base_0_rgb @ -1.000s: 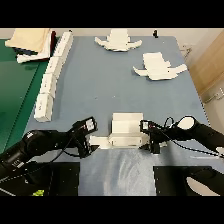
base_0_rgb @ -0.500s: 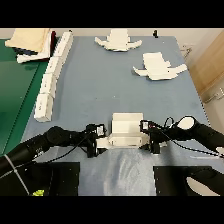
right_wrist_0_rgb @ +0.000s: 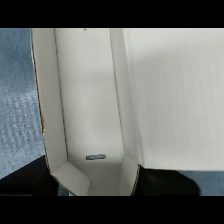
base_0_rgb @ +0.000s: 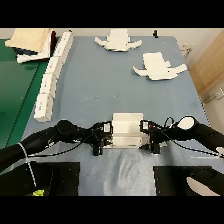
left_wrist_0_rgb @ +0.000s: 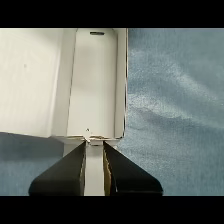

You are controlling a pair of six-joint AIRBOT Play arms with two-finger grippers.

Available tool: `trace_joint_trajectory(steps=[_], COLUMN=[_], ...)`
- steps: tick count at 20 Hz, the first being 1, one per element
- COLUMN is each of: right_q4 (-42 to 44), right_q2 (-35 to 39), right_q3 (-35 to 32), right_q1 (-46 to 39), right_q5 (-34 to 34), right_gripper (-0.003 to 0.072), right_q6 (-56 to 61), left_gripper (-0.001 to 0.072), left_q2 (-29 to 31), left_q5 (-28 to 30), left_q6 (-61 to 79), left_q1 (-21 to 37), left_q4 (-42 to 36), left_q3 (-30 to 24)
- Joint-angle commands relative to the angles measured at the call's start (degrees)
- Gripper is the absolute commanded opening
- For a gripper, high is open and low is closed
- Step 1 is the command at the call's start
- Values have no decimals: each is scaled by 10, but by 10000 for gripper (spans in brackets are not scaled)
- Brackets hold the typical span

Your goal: Fold the box.

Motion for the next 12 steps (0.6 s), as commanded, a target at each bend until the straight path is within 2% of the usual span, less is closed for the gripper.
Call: trace_joint_trajectory(steps=[1,5,6,7,8,9,12], right_q4=[0,0,0,0,0,0,0], right_q2=[0,0,0,0,0,0,0], right_q3=[0,0,0,0,0,0,0], right_q1=[0,0,0,0,0,0,0], right_q5=[0,0,0,0,0,0,0], right_gripper=[530,530,530,530,530,530,530], right_q6=[0,0,0,0,0,0,0], left_gripper=[165,169,209,444,627,672,673], left_q2=[-15,-44,-49,-50,-52,-54,-58], left_q5=[-3,-2,-5,-3,-4,-4,-3], left_q6=[55,79,89,90,90,90,88], left_q1=[-3,-7,-9,-12,-15,-17,-17], left_q4=[-62,-90,-92,-92,-94,-94,-94], left_q3=[3,15,17,17,17,17,17])
